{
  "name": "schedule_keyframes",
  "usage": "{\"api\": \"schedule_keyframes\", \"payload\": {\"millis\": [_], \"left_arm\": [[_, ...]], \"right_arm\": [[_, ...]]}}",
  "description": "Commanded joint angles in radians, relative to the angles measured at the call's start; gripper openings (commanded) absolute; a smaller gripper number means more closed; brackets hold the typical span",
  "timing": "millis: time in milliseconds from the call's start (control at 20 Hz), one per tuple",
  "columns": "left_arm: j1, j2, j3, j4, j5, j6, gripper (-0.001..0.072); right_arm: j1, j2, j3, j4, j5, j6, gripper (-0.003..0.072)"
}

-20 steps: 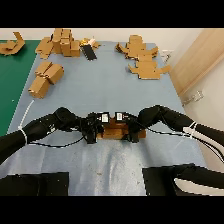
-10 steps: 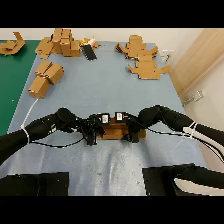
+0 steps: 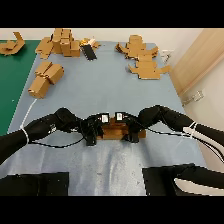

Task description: Fold the box.

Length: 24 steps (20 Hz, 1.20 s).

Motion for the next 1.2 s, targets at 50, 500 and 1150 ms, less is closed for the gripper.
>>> {"api": "schedule_keyframes", "payload": {"millis": [50,500,1150], "left_arm": [[0.014,0.012,0.000,0.198,0.004,-0.247,0.0010],[0.064,0.042,0.000,0.173,-0.013,-0.190,0.0011],[0.039,0.020,0.001,0.168,0.006,-0.116,0.0347]], "right_arm": [[0.001,0.000,0.000,0.000,0.000,0.000,0.0497],[0.001,0.000,0.000,0.000,0.000,0.000,0.0497],[0.001,0.000,0.000,0.000,0.000,0.000,0.0497]]}}
